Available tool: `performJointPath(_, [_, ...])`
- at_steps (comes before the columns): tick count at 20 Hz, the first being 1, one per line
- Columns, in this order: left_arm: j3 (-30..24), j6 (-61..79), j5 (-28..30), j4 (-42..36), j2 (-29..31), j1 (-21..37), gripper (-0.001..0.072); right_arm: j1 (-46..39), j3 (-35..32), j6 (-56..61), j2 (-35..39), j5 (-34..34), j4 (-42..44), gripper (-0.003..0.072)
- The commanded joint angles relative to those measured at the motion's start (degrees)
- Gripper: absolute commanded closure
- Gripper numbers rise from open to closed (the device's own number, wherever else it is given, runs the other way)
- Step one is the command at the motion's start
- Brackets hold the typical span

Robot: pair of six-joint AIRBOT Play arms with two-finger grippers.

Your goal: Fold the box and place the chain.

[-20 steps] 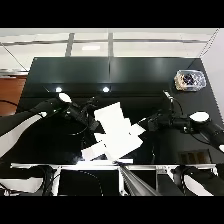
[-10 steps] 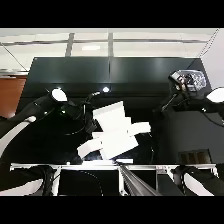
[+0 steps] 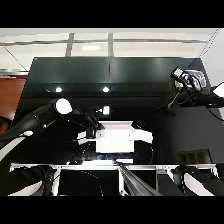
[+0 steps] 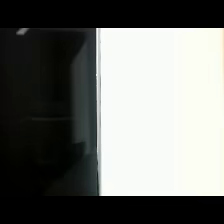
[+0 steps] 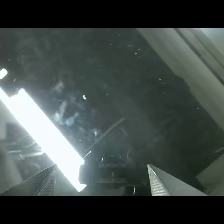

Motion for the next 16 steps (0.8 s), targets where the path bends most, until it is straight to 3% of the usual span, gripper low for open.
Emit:
performJointPath(1, [-2.8,4.4,10.8,1.3,0.1,-0.9,0.068,0.0,-1.6,-2.3,0.0,2.7,1.7,0.0036])
performJointPath(5, [-3.3,4.9,12.5,1.3,-2.2,-0.9,0.0679,0.5,-8.7,-8.8,0.0,2.9,14.6,0.0036])
performJointPath(11, [-3.3,4.9,12.7,0.9,-2.9,-0.9,0.0679,10.1,-13.2,-9.8,0.0,1.7,11.8,0.0036])
performJointPath(16, [-3.3,4.9,12.6,0.9,-2.9,-0.9,0.0679,20.3,-17.6,-9.7,0.0,-5.6,10.1,0.0036])
